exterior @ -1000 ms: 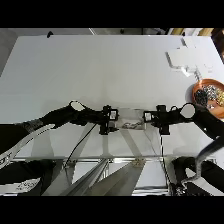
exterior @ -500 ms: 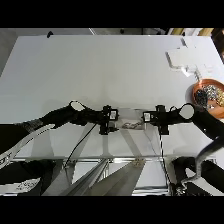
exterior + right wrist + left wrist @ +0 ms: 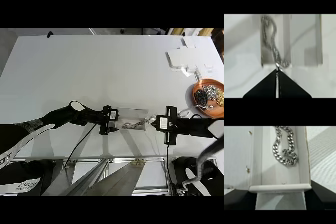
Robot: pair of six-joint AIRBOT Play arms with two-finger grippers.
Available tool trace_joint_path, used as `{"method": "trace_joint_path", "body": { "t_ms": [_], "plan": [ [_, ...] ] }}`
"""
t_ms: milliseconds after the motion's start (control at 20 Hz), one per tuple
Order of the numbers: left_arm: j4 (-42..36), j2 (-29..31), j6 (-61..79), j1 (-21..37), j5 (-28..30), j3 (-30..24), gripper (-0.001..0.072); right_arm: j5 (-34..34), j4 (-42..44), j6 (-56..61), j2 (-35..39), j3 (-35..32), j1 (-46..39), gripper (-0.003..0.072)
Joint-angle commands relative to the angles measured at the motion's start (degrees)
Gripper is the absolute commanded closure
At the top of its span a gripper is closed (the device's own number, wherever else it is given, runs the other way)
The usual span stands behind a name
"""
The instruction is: Fold the box and place the chain.
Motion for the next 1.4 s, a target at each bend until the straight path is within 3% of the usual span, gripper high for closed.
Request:
{"method": "trace_joint_path", "body": {
  "t_ms": [0,150,350,500,750,800,850,900,1000,1150,1350],
  "plan": [
    [0.0,0.0,0.0,0.0,0.0,0.0,0.0439,0.8,17.7,0.9,4.5,0.1,0.1,0.0671],
    [0.0,0.0,0.0,0.0,0.0,0.0,0.0439,-3.8,23.6,0.9,4.3,0.1,1.0,0.0671],
    [0.0,0.0,0.0,0.0,0.0,0.0,0.0439,-12.6,23.0,1.4,1.4,0.0,10.7,0.0671],
    [0.0,0.0,0.0,0.0,0.0,0.0,0.0439,-22.7,19.0,6.7,-4.5,0.0,18.3,0.0670],
    [0.0,0.0,0.0,0.0,0.0,0.0,0.0439,-27.2,9.0,15.9,-14.7,0.1,21.5,0.0663],
    [0.0,0.0,0.0,0.0,0.0,0.0,0.0439,-27.5,7.5,16.8,-15.4,0.1,21.5,0.0562],
    [0.0,0.0,0.0,0.0,0.0,0.0,0.0439,-27.5,6.4,17.3,-15.1,0.2,21.5,0.0443],
    [0.0,0.0,0.0,0.0,0.0,0.0,0.0439,-26.1,4.8,17.5,-14.1,0.9,21.4,0.0418],
    [0.0,0.0,0.0,0.0,0.0,0.0,0.0439,-21.5,-1.6,18.7,-10.8,3.0,21.4,0.0426],
    [0.0,0.0,0.0,0.0,0.0,0.0,0.0439,-15.2,-18.0,25.9,-4.5,4.7,20.1,0.0427],
    [0.0,0.0,0.0,0.0,0.0,0.0,0.0439,-3.2,-22.5,24.4,-1.5,4.5,9.9,0.0427]
  ]
}}
